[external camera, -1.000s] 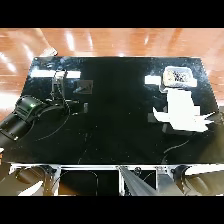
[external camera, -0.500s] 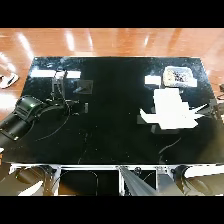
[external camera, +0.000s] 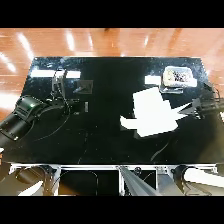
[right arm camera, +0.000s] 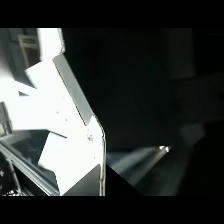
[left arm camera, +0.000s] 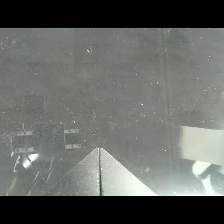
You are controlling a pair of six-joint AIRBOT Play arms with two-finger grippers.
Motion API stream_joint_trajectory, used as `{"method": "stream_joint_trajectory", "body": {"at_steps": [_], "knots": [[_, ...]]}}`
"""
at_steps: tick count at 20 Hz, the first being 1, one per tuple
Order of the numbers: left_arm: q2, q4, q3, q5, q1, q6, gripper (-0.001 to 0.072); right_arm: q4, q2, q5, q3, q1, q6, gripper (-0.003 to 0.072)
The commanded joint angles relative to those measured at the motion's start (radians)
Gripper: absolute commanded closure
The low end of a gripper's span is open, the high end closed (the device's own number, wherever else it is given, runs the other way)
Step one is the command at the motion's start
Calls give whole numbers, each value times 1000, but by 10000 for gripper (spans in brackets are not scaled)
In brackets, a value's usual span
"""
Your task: Fold the box and place the chain.
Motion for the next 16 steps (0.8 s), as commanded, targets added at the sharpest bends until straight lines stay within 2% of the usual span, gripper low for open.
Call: {"method": "stream_joint_trajectory", "body": {"at_steps": [1,6,9,13,16], "knots": [[0,-1,0,-2,0,0,686,123,124,-170,-118,134,4,655],[-11,2,0,-4,0,0,686,203,341,-613,-312,483,10,656],[-50,1,0,-8,0,0,686,172,436,-836,-363,686,11,656],[-126,-8,1,-65,0,0,686,103,465,-843,-392,793,34,656],[-163,-44,1,-81,24,0,686,95,465,-887,-484,819,43,656]]}}
